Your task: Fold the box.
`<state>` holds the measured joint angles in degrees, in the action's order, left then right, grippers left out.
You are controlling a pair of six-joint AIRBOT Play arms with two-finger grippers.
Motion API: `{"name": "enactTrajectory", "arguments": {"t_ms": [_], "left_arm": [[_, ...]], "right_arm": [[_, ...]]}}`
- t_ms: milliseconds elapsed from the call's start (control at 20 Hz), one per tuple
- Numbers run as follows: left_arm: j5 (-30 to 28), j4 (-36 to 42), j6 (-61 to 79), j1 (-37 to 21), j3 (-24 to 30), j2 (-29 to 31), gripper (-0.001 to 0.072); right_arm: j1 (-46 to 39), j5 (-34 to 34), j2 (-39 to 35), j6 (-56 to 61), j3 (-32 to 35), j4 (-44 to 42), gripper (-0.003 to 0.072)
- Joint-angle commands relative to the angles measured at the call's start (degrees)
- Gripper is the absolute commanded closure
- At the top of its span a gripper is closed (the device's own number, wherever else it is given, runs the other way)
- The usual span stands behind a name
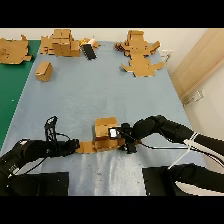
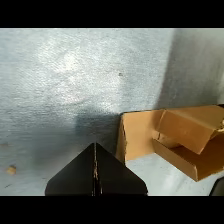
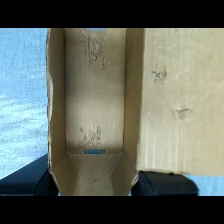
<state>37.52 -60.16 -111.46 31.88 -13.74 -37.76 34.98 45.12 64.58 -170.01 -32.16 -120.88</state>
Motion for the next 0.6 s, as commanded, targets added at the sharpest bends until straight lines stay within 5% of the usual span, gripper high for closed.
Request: {"name": "enactTrajectory", "arguments": {"t_ms": [0,550], "left_arm": [[-3.1,7.8,7.6,-0.1,0.1,-3.0,0.0699],[-3.1,12.6,11.6,0.7,0.1,-6.1,0.0699]], "right_arm": [[0.0,0.0,0.0,0.0,0.0,0.0,0.0118],[0.0,0.0,0.0,0.0,0.0,0.0,0.0118]]}}
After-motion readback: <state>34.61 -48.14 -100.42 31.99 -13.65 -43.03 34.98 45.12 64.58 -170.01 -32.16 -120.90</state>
